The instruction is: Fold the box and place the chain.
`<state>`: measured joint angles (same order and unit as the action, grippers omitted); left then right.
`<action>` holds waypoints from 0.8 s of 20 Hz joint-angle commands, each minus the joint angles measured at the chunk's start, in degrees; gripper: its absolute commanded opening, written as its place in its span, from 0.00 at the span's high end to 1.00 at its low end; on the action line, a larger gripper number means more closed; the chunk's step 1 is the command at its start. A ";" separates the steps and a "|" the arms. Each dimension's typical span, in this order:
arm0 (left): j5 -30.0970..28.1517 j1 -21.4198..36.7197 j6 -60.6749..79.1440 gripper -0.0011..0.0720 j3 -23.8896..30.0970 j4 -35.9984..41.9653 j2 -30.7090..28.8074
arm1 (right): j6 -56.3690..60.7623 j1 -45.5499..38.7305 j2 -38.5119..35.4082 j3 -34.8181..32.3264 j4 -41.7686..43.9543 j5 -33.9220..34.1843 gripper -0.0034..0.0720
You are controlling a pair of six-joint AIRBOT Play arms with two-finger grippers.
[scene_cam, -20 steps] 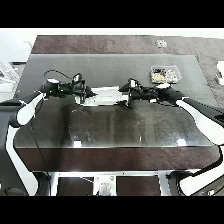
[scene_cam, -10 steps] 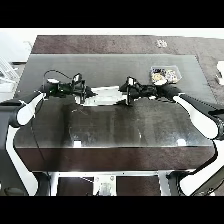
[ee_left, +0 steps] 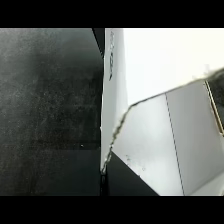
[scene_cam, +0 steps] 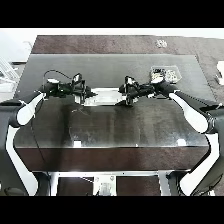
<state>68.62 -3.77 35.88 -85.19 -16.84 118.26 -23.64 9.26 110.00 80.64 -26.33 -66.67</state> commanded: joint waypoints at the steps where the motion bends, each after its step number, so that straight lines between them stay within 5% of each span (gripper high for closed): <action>1: -0.07 0.02 0.00 0.96 0.02 0.02 0.04 | 1.62 0.28 2.03 2.82 -1.42 -2.51 0.03; 16: -0.15 0.02 0.02 0.96 0.02 0.02 0.04 | 4.13 0.61 4.94 5.81 -1.38 -3.63 0.03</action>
